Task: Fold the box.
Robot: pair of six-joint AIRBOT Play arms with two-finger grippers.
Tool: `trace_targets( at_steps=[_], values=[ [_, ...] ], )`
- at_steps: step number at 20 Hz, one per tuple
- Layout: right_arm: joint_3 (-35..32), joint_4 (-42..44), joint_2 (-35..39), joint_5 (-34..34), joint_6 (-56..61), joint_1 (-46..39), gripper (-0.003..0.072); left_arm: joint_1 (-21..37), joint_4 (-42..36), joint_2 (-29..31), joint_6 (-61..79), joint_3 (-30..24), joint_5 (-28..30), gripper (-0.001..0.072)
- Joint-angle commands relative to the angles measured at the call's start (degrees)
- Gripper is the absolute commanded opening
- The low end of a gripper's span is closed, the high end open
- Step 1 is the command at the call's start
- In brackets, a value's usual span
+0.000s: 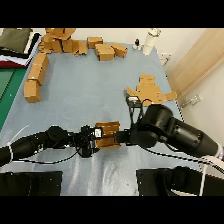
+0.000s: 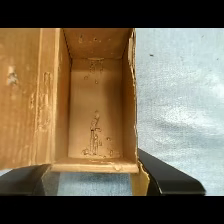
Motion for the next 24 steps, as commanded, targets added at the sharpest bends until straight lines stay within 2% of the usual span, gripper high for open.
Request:
trace_targets(
  at_steps=[1,5,8,11,15,19,24],
  values=[
    [0.0,0.1,3.1,-1.2,0.8,-2.1,0.0003,0.1,0.3,0.0,0.1,0.1,0.6,0.0370],
    [-0.6,0.2,3.1,-1.4,-0.3,-6.4,0.0002,0.0,0.0,0.2,-1.6,0.1,-0.3,0.0370],
    [-2.1,1.4,3.1,-1.7,-3.5,-11.1,0.0002,0.1,0.7,2.4,-1.6,0.0,-5.1,0.0370],
    [-3.9,3.1,3.0,-1.3,-8.5,-17.4,0.0002,0.1,3.9,5.0,-7.7,0.0,-6.1,0.0370],
    [-5.1,7.2,2.3,3.4,-15.2,-24.7,0.0002,0.1,7.4,5.7,-12.8,0.0,-11.6,0.0370],
    [-5.1,12.1,-1.7,7.7,-21.6,-28.6,0.0002,0.1,10.4,5.2,-16.4,0.0,-12.0,0.0370],
    [-5.1,16.8,-6.3,12.5,-25.4,-28.8,0.0002,0.1,12.6,3.5,-17.5,0.0,-11.1,0.0370]
  ],
)
